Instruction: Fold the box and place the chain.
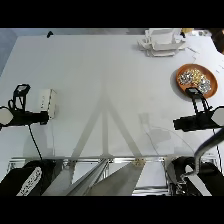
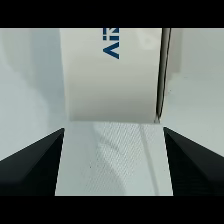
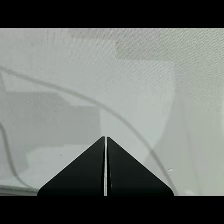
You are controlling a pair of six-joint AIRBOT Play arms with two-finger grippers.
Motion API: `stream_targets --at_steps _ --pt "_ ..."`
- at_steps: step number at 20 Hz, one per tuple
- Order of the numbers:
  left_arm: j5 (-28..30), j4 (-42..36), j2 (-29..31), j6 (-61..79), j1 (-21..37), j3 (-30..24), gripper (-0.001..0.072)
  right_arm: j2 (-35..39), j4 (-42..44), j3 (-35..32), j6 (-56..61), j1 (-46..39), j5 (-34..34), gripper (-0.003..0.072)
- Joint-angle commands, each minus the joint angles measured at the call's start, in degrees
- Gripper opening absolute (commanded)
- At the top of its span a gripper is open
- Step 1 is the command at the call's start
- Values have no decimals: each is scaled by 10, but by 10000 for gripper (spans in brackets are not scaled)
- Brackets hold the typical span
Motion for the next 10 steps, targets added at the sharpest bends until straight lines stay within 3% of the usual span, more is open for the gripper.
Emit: stream_targets --at_steps 1,5,10 --pt "-65 0 86 0 0 0 690 0 0 0 0 1 0 19" --pt "-137 0 141 0 0 0 690 0 0 0 0 1 0 19" --pt "-133 -4 151 0 0 0 690 0 0 0 0 1 0 19"
